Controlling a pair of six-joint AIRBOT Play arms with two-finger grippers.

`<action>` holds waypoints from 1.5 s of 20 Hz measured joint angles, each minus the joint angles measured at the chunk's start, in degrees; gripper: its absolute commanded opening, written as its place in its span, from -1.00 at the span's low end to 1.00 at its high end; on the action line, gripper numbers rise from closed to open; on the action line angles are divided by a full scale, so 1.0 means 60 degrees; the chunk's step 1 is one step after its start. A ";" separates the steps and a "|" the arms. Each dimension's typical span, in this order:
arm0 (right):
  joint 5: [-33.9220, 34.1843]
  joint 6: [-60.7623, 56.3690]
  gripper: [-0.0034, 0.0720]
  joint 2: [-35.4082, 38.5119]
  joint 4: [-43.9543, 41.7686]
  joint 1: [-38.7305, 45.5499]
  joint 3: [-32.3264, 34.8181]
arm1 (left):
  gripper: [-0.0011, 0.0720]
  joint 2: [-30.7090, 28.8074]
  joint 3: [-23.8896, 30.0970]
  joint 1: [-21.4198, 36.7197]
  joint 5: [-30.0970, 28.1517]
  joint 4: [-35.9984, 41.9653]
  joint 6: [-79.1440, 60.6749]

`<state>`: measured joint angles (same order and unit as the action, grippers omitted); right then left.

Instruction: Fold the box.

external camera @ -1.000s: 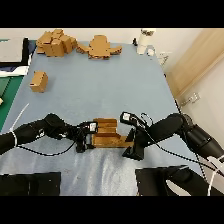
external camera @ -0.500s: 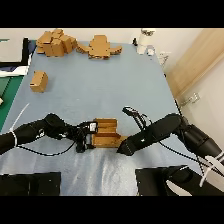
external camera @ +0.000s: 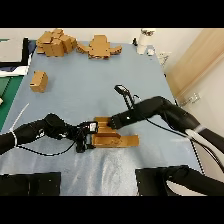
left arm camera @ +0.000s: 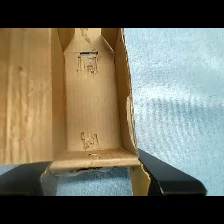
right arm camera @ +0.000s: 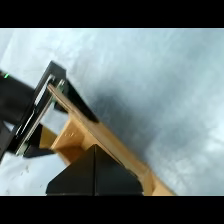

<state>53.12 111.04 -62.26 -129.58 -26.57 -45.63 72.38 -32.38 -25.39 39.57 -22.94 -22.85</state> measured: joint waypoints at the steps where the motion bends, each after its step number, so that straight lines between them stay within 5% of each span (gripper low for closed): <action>1: -0.0044 0.0080 -0.90 -0.0419 0.0011 0.0022 -0.0208 | 0.67 0.0000 0.0000 0.0000 0.0000 0.0000 0.0000; 7: -0.0080 0.0324 -0.90 -0.2248 0.0033 -0.0062 -0.0710 | 0.67 0.0000 0.0000 0.0000 -0.0004 0.0000 0.0000; 14: -0.0029 0.0423 -0.90 -0.2659 0.0069 -0.0222 -0.0831 | 0.67 0.0004 0.0004 0.0000 -0.0004 -0.0007 0.0000; 22: 0.0375 0.0222 -0.91 -0.0463 0.1475 0.0160 -0.1144 | 0.67 0.0004 0.0004 0.0000 -0.0004 -0.0004 0.0000; 27: 0.1537 -0.0204 -0.90 0.1552 0.2430 0.0229 -0.0248 | 0.67 0.0004 0.0004 0.0000 -0.0004 -0.0004 -0.0004; 28: 0.1821 0.0000 -0.84 0.1887 0.2481 0.0160 0.0066 | 0.67 0.0004 0.0004 0.0000 -0.0004 -0.0004 -0.0004; 30: 0.2313 0.0743 0.41 0.2448 0.2597 -0.0044 0.0852 | 0.67 0.0004 0.0004 0.0000 -0.0004 -0.0004 -0.0004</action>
<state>67.00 115.50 -47.57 -113.99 -26.83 -40.51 72.40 -32.36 -25.39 39.55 -22.96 -22.87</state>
